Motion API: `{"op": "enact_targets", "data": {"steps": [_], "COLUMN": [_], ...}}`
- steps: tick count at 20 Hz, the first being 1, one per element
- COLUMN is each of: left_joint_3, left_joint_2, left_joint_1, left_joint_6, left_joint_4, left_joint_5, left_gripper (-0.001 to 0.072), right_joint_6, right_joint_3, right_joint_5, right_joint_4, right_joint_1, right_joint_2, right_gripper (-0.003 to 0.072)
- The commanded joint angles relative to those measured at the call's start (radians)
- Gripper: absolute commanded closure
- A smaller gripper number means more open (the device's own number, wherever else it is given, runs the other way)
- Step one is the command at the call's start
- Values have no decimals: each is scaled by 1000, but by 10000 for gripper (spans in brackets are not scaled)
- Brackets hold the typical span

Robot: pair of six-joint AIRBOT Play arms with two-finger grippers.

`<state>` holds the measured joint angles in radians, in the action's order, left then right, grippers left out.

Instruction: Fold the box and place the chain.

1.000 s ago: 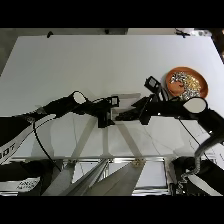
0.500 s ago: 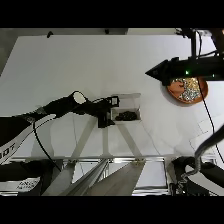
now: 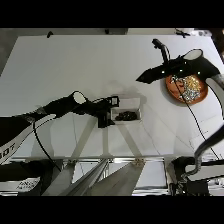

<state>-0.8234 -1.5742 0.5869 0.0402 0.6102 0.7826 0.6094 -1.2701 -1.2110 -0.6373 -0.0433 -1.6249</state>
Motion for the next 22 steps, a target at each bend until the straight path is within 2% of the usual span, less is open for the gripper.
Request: {"op": "enact_targets", "data": {"steps": [1, 3, 6, 7, 9, 15, 17, 20, 22], "left_joint_3": [0, 0, 0, 0, 0, 0, 0, 0, 0], "left_joint_2": [0, 0, 0, 0, 0, 0, 0, 0, 0], "left_joint_1": [0, 0, 0, 0, 1, 0, 1, 1, 0], "left_joint_6": [0, 0, 0, 0, 0, 0, 0, 0, 0], "left_joint_4": [0, 0, 0, 0, 0, 0, 0, 0, 0], "left_joint_5": [0, 0, 0, 0, 0, 0, 0, 0, 0], "left_gripper": [538, 538, 538, 538, 538, 538, 538, 538, 538], "right_joint_6": [-52, -95, -134, -149, -150, -184, -197, -200, -200], "right_joint_3": [-8, -8, -8, -8, -8, 10, 29, 85, 108], "right_joint_5": [-120, -217, -291, -291, -285, -231, -199, -110, -106], "right_joint_4": [-16, -14, -23, -34, -92, -253, -291, -357, -385], "right_joint_1": [-2, -6, -43, -66, -103, -163, -200, -270, -303], "right_joint_2": [-55, -55, -46, -34, -2, 126, 148, 180, 186], "right_gripper": [595, 578, 564, 504, 403, 380, 270, 262, 260]}}
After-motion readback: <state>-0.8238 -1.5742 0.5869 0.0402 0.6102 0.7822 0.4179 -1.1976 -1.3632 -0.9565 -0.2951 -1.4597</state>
